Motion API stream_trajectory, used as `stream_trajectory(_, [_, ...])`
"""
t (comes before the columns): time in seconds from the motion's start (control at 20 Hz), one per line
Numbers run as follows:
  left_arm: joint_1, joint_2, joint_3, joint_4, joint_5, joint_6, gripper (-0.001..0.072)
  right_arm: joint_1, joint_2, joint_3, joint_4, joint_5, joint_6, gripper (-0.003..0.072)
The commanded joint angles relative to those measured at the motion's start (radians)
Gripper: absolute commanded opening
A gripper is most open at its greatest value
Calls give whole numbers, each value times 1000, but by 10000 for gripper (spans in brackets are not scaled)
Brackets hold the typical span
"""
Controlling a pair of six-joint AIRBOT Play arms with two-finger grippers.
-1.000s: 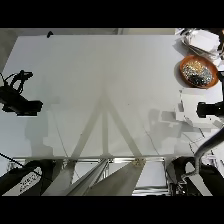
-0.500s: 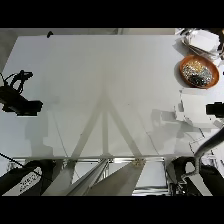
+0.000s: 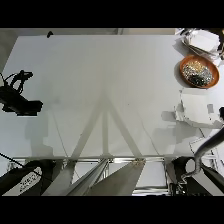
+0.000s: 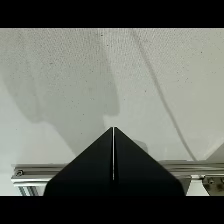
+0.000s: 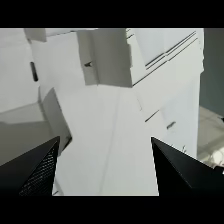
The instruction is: Fold the box and place the chain.
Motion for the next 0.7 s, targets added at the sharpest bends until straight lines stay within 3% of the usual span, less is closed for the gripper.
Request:
stream_trajectory(0.0, [1, 0, 0, 0, 0, 0, 10, -56, -123, 53, -17, -78, -47, 605])
stream_trajectory(0.25, [1, 0, 0, 0, 0, 0, 10, -57, -334, 226, -11, 20, -120, 598])
stream_trajectory(0.45, [1, 0, -1, 0, 0, 0, 10, -57, -452, 245, 37, 51, -146, 527])
stream_trajectory(0.5, [1, 0, 0, 0, 0, 0, 10, -57, -480, 245, 33, 76, -146, 487])
stream_trajectory(0.65, [1, 0, 0, 0, 0, 0, 10, -56, -518, 245, 19, 121, -144, 188])
